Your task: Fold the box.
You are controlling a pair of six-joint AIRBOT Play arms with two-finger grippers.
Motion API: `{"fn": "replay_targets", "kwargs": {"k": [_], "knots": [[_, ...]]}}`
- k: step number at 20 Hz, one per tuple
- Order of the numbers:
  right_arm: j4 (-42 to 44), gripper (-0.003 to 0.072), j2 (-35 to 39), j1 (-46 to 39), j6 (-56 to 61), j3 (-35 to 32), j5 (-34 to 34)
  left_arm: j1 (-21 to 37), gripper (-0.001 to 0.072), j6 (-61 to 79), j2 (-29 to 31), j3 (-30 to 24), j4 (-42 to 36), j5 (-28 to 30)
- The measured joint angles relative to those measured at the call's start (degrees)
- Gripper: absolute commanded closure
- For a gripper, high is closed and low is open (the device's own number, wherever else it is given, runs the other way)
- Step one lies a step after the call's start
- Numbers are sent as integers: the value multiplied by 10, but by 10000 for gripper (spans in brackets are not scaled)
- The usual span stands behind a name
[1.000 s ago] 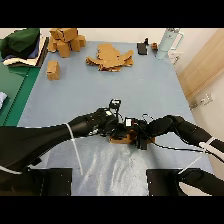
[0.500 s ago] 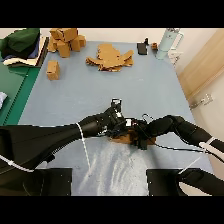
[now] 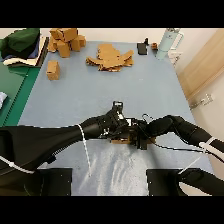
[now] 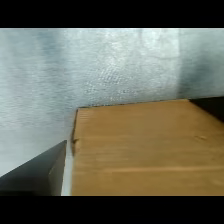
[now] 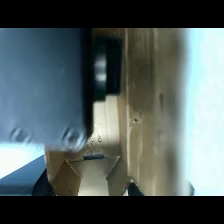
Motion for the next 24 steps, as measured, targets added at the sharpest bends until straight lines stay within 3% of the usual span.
{"fn": "replay_targets", "kwargs": {"k": [8,15,21,22,23,24], "knots": [[-2,177,0,0,0,0,0,10,188,-1,7,21,-10,-37],[-2,177,0,0,0,0,-1,81,188,90,48,31,-115,-82],[-2,177,0,0,0,0,-1,169,192,222,78,32,-176,-197],[-2,177,0,0,0,0,-1,183,336,253,82,32,-178,-221],[-2,177,0,0,0,0,-1,195,622,285,86,32,-180,-242],[-2,177,0,0,0,0,-1,208,696,324,88,32,-178,-261]]}}
